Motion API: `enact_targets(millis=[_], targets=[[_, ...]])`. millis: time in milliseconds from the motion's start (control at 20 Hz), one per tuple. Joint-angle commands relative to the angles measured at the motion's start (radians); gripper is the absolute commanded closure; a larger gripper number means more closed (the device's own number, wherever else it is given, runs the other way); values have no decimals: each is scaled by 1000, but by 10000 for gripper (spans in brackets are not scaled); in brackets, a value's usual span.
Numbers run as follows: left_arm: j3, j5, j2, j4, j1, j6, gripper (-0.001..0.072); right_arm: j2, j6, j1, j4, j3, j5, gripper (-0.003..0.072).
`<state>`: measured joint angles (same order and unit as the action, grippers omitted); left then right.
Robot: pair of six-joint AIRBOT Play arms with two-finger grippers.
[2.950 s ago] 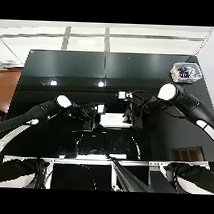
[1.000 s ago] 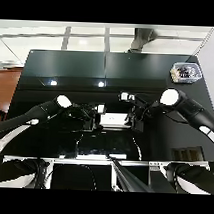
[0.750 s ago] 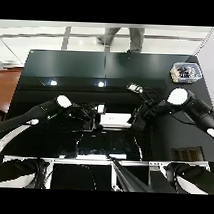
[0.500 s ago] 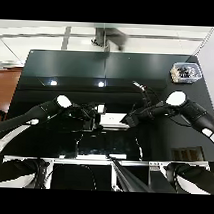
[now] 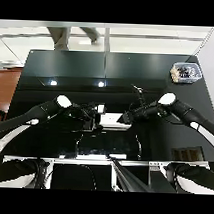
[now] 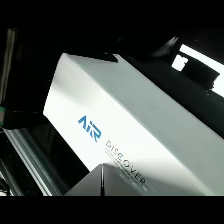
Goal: Fold the box and place the chain.
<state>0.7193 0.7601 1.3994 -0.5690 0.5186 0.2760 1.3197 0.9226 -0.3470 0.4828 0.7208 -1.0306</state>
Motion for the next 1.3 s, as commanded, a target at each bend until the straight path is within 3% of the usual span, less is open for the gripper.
enact_targets(millis=[0,200,350,450,700,950,1000,1050,1250], targets=[[0,0,0,0,0,0,264,25,16,-6,61,-1,3,680],[0,0,0,0,0,0,264,24,8,-6,60,0,-10,680],[1,11,0,21,0,1,264,3,8,-6,64,41,-169,675],[1,7,0,27,0,0,264,-39,26,8,142,95,-246,675],[1,7,0,27,0,0,264,-206,280,162,549,207,-217,675],[1,7,-15,27,0,-1,261,-366,315,325,584,208,-225,675],[1,7,-29,25,0,-24,191,-385,315,338,597,208,-237,675],[1,6,-48,15,-2,-68,-11,-396,316,344,607,208,-250,675],[2,32,-184,-113,-4,-280,-8,-399,321,345,607,205,-267,675]])
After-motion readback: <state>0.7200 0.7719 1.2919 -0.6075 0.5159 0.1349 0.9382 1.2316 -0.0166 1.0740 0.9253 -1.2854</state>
